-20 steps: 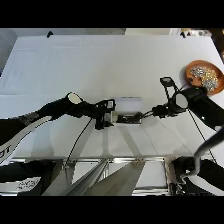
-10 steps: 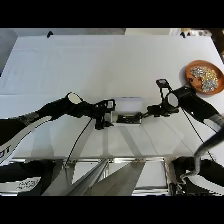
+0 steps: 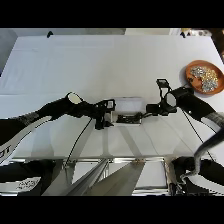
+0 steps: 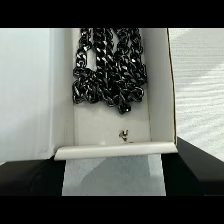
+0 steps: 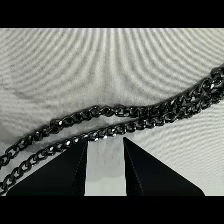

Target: Fold the box and place the chain.

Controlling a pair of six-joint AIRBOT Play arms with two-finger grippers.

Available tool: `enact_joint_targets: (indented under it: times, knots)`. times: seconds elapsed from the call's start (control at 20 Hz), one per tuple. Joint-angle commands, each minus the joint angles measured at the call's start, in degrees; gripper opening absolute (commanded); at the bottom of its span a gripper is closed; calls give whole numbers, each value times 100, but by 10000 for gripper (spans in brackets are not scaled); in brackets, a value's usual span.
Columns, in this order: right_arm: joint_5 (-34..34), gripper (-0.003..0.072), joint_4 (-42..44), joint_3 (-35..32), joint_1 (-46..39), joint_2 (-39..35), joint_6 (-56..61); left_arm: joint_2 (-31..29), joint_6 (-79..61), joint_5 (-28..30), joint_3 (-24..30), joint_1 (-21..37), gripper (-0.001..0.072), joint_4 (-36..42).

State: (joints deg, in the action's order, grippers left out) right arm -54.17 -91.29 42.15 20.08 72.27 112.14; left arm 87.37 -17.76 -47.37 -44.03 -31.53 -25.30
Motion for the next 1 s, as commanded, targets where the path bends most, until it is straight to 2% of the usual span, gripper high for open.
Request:
enact_joint_targets:
  times: [0.0, 0.1, 0.2, 0.55, 0.7, 0.8, 0.95]
  knots:
    - [-44, 236, -20, 0, -2, 96, 61, -2, -2, 2, -2, 0, 334, -4]
    - [-118, 234, -17, 0, -2, 216, 61, -2, -2, 2, -2, 0, 334, -2]
    - [-116, 187, -17, 0, -2, 214, 61, -2, -2, 0, -2, 0, 334, -2]
    - [-46, 155, 0, 0, -2, 214, 63, -2, -2, 0, -2, 0, 334, -2]
    - [-98, 162, 4, 0, 2, 184, 52, -2, -2, 2, -2, 0, 334, -2]
    - [-271, 201, -2, 0, 22, 15, 31, -2, -2, 0, -2, 0, 334, -2]
    - [-273, 201, -2, 0, 20, -251, 35, -2, -2, 0, -2, 0, 334, -2]
